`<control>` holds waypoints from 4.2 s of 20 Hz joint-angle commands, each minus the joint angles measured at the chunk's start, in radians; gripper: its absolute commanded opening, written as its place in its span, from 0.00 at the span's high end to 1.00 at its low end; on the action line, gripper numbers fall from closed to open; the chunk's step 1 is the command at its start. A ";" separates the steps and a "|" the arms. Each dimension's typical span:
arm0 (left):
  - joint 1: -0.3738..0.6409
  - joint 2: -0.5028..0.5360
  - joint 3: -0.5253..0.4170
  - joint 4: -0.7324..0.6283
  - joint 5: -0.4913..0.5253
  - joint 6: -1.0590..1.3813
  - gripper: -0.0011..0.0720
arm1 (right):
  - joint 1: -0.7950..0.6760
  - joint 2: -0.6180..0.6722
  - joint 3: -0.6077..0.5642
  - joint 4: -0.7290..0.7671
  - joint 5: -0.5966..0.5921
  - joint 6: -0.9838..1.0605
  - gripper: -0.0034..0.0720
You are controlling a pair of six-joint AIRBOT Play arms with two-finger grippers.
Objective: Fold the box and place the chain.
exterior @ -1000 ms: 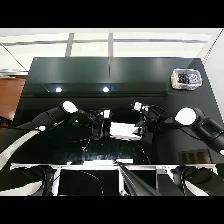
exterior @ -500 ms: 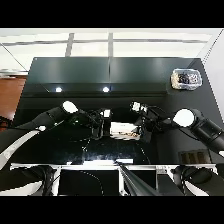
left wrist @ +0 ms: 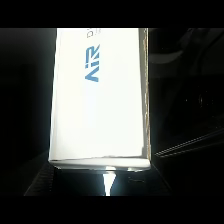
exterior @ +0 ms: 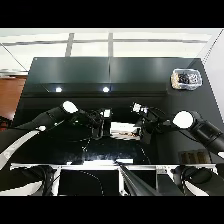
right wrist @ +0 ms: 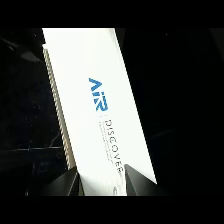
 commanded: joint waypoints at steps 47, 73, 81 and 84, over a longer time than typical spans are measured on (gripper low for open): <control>0.000 -0.001 0.000 0.000 0.000 0.000 0.41 | -0.154 -0.058 -0.133 0.537 0.003 0.685 0.91; 0.002 0.003 0.000 0.013 -0.019 -0.003 0.41 | -0.233 -0.036 -0.064 0.491 0.161 0.632 0.91; 0.008 0.173 0.000 0.199 -0.045 -0.241 0.02 | -0.576 0.131 -0.016 0.386 0.294 0.628 0.91; 0.006 0.258 0.001 0.213 -0.057 -0.291 0.02 | -0.586 0.131 -0.016 0.346 0.283 0.628 0.91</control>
